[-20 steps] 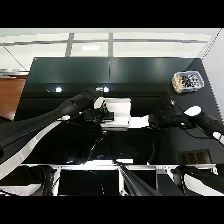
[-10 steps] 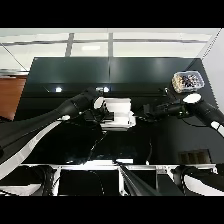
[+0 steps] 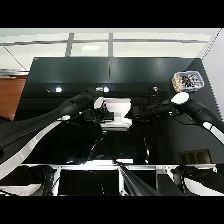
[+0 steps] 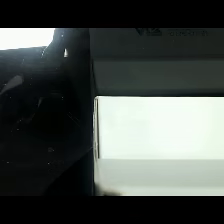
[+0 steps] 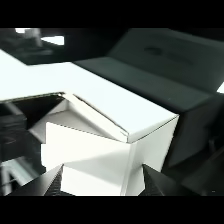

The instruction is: Fold the box and place the chain.

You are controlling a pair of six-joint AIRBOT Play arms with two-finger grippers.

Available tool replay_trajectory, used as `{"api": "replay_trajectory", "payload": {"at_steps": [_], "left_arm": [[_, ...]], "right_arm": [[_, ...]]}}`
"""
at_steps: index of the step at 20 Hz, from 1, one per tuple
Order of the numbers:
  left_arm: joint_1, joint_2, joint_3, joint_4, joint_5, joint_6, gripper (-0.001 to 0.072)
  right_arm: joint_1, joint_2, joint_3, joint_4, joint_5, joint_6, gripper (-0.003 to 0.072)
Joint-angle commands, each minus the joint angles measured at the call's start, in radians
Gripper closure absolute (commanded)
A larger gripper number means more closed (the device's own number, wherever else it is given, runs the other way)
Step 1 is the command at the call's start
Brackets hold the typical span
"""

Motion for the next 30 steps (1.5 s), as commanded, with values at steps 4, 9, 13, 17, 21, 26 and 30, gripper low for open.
{"api": "replay_trajectory", "payload": {"at_steps": [4, 9, 13, 17, 21, 26, 30], "left_arm": [[0.001, -0.001, 0.001, -0.003, 0.001, 0.000, 0.0677], [0.001, -0.001, 0.000, -0.003, 0.001, 0.000, 0.0677], [0.001, -0.001, 0.000, -0.003, 0.001, 0.000, 0.0677], [0.001, -0.001, 0.000, -0.003, 0.004, 0.000, 0.0677], [0.001, -0.001, 0.000, -0.002, 0.004, 0.000, 0.0677], [0.001, -0.001, 0.000, -0.002, 0.003, 0.000, 0.0677], [0.001, -0.001, 0.000, -0.002, 0.003, 0.000, 0.0677]], "right_arm": [[0.137, -0.002, 0.093, -0.298, -0.113, 0.299, 0.0261], [0.224, -0.045, 0.166, -0.523, -0.101, 0.515, 0.0262], [0.306, -0.093, 0.239, -0.713, -0.052, 0.654, 0.0262], [0.355, -0.142, 0.301, -0.849, 0.029, 0.773, 0.0342], [0.393, -0.192, 0.378, -0.914, 0.139, 0.867, 0.0342], [0.418, -0.232, 0.406, -0.981, 0.180, 0.988, 0.0342], [0.418, -0.248, 0.406, -0.973, 0.187, 1.012, 0.0417]]}}
